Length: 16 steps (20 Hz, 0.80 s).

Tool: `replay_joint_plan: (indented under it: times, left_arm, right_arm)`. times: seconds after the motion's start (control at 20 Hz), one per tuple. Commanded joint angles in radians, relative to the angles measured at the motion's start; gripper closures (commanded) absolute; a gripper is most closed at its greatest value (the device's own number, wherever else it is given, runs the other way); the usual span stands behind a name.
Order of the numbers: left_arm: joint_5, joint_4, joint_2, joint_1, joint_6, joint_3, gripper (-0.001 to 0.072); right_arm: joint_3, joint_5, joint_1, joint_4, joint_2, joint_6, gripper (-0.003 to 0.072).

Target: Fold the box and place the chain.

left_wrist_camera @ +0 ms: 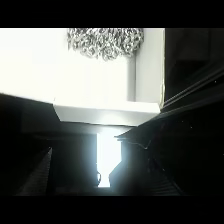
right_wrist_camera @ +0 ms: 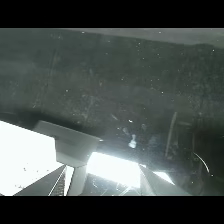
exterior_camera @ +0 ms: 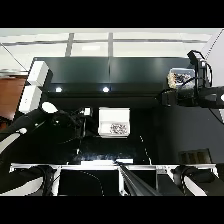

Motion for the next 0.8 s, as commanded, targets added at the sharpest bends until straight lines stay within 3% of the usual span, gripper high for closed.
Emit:
replay_joint_plan:
  times: [0.0, 0.75]
  left_arm:
    - [-0.004, -0.005, -0.024, -0.019, 0.017, 0.015, -0.0008]
    - [0.053, -0.042, -0.034, -0.093, -0.038, 0.026, -0.0008]
  right_arm:
    - [0.001, -0.002, 0.0, -0.009, 0.0, 0.001, 0.0145]
    - [0.001, -0.002, 0.0, -0.008, 0.0, 0.001, 0.0145]
